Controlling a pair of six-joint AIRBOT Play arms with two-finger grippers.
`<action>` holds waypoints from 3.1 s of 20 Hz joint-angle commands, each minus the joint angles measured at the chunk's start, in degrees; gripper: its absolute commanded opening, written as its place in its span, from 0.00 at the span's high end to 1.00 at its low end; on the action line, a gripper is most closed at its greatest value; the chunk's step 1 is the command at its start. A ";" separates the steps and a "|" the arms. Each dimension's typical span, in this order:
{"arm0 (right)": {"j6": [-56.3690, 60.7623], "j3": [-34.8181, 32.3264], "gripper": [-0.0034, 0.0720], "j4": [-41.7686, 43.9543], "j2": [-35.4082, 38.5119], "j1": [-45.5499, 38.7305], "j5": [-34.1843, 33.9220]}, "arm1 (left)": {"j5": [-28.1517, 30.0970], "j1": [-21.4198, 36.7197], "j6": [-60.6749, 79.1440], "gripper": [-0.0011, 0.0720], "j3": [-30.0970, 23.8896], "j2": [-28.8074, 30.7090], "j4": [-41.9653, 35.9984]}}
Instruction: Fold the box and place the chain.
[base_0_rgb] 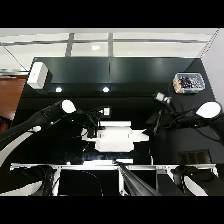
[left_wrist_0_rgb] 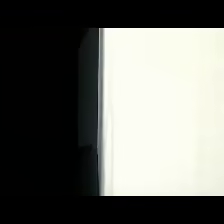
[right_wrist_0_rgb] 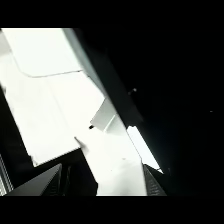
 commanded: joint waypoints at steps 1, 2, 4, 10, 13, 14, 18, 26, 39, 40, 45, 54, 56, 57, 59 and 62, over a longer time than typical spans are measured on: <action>-0.42 -4.92 0.16 -2.10 -0.22 7.65 -10.84 | 1.25 -0.35 0.59 0.95 0.02 -0.28 0.35; -0.96 -6.47 0.16 -2.16 -0.22 9.55 -13.68 | 1.25 -0.35 0.59 0.95 0.02 -0.28 0.37; -1.16 -9.05 0.16 -2.19 -0.22 13.29 -17.70 | 1.27 -0.35 0.59 0.95 0.02 -0.28 0.35; -5.42 -12.20 0.16 -2.89 -1.84 20.74 -18.78 | 1.20 -0.35 0.57 0.95 0.02 -0.28 0.33; -5.62 -12.90 0.16 -4.33 -3.10 23.32 -20.68 | 1.09 -0.35 0.57 0.95 0.02 -0.28 0.31; -5.62 -12.90 0.16 -4.28 -3.41 23.89 -21.05 | 1.09 -0.35 0.57 0.95 0.02 -0.28 0.31; -5.81 -12.85 0.16 -4.33 -3.48 24.30 -21.53 | 1.05 -0.35 0.55 0.95 0.02 -0.28 0.04; -4.66 -9.25 0.16 -17.07 -3.32 24.17 -12.04 | -1.01 -0.35 0.44 0.95 0.02 -0.28 -0.07; -5.40 -8.92 0.16 -8.13 -3.30 24.20 -15.37 | -0.94 -0.35 0.44 0.95 0.02 -0.28 -0.07; -5.38 -8.92 0.16 -8.04 -3.23 24.20 -15.41 | -0.94 -0.35 0.44 0.95 0.02 -0.28 -0.07; -7.43 -8.92 0.16 -8.09 -2.58 24.20 -15.28 | -0.92 -0.35 0.44 0.95 0.02 -0.28 -0.07; -12.44 -9.01 0.16 -3.76 -3.13 26.73 -18.84 | -0.87 -0.35 0.44 0.95 0.02 -0.28 -0.07; -12.90 -9.01 0.16 -3.78 -3.54 27.69 -19.63 | -0.87 -0.35 0.44 0.95 0.02 -0.28 -0.07; -12.90 -9.01 0.16 -3.76 -3.65 28.20 -20.15 | -0.87 -0.35 0.44 0.95 0.02 -0.28 -0.07; -12.92 -9.01 0.16 -3.50 -3.78 29.29 -20.50 | -0.87 -0.35 0.44 0.95 0.02 -0.28 -0.07; -13.11 -9.01 0.16 -3.37 -3.82 30.21 -20.55 | -0.87 -0.35 0.44 0.95 0.02 -0.28 -0.07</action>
